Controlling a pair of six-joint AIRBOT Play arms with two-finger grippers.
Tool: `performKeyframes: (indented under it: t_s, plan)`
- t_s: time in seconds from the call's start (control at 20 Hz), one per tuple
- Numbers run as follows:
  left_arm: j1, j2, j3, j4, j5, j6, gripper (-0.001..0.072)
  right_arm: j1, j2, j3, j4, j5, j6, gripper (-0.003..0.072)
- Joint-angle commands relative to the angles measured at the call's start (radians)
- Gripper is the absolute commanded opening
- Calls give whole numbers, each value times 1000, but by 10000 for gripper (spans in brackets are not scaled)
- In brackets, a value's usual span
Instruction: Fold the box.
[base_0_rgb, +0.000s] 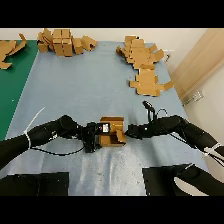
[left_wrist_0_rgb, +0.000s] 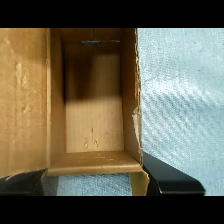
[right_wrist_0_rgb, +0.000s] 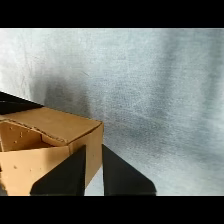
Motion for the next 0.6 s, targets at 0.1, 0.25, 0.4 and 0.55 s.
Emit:
performKeyframes:
  t_s: [0.1,0.25,0.4,0.55]
  plan:
    - [-1,-1,1,0,0,0,467,-1,16,1,-19,-13,16,163]
    - [-1,-1,1,0,0,0,467,-1,64,1,-23,-46,42,163]
    - [-1,-1,1,0,0,0,467,-1,86,1,-10,-62,43,379]
    - [-1,-1,1,0,1,0,467,2,69,0,-5,-64,42,379]
